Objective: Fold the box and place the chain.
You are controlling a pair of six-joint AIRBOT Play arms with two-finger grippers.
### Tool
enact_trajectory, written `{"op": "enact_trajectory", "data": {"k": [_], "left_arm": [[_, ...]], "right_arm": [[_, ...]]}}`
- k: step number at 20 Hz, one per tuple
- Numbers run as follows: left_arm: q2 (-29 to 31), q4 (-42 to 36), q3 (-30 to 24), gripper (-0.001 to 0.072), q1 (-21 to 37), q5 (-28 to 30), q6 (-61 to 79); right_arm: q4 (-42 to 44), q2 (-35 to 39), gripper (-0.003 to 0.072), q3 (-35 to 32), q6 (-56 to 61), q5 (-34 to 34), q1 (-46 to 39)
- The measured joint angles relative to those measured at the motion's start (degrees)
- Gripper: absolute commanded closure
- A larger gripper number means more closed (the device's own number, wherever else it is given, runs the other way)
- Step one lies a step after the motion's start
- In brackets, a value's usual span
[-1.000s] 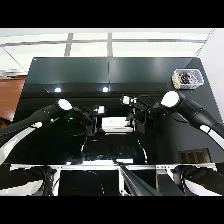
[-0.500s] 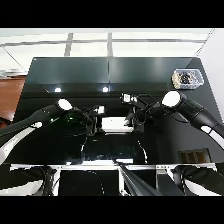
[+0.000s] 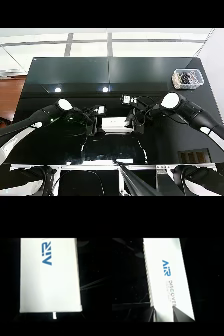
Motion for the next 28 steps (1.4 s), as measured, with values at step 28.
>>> {"op": "enact_trajectory", "data": {"k": [28], "left_arm": [[0.00,-0.04,0.00,0.0303,0.00,0.07,-0.09]], "right_arm": [[15.06,4.17,0.0677,-7.21,25.97,16.68,-10.16]]}}
